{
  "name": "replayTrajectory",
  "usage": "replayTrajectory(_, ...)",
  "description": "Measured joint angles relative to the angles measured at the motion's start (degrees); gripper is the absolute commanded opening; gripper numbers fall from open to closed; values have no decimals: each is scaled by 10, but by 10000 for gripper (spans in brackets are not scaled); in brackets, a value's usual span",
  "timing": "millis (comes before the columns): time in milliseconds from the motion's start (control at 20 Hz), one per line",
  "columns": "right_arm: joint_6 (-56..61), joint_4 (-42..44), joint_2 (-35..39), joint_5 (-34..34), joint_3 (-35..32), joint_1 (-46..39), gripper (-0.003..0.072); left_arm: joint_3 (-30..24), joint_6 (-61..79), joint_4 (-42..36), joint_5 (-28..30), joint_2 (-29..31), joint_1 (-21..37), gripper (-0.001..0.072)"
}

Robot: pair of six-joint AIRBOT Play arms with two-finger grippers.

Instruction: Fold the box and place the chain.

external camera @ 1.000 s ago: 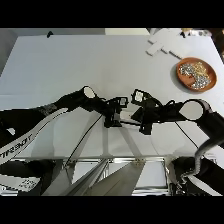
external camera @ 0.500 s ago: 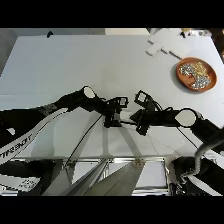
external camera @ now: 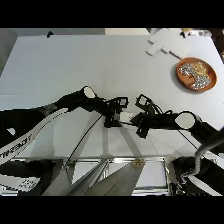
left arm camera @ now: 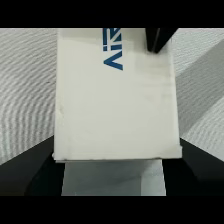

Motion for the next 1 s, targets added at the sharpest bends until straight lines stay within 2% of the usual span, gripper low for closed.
replayTrajectory(500, -2, -13, 5, -16, -17, 0, 21, 0, -3, -1, 0, 0, 0, 171)
replayTrajectory(750, -2, -6, 61, -34, 0, -11, 20, 0, -3, -2, 0, 0, 1, 171)
replayTrajectory(850, -2, -4, 86, -26, 3, -31, 21, 0, -3, -2, 0, 0, 1, 171)
replayTrajectory(1000, 1, -10, 109, 35, 4, -79, 21, 0, -2, -1, 0, 0, 1, 171)
